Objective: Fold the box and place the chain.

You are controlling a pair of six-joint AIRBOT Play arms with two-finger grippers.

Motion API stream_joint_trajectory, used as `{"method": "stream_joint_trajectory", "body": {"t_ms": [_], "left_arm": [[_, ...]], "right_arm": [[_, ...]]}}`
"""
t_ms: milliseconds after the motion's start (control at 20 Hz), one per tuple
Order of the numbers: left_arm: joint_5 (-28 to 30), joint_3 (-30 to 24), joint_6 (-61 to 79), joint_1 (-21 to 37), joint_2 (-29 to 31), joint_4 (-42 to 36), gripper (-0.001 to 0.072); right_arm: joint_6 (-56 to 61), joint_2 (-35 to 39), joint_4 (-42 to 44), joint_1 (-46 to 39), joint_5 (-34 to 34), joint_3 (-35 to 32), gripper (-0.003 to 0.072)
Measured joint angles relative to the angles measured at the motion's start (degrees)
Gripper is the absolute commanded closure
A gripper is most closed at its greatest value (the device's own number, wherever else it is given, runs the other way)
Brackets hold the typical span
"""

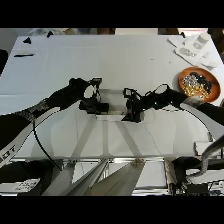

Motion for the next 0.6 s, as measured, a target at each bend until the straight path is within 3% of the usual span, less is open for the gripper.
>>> {"method": "stream_joint_trajectory", "body": {"t_ms": [150,200,250,600], "left_arm": [[1.09,0.04,-0.74,-0.11,-0.11,-0.31,0.0568],[1.2,0.04,-0.92,-0.13,-0.13,-0.5,0.068],[1.29,0.04,-1.18,-0.13,-0.13,-0.48,0.0702],[1.86,0.04,-1.09,-0.13,-0.11,-1.09,0.0669]], "right_arm": [[0.0,0.0,0.0,0.0,0.0,0.0,0.034],[0.0,0.0,-0.02,0.0,0.0,0.0,0.034],[0.07,0.0,-0.02,-0.02,0.09,0.0,0.034],[0.07,0.02,0.0,-0.02,0.02,0.0,0.034]]}}
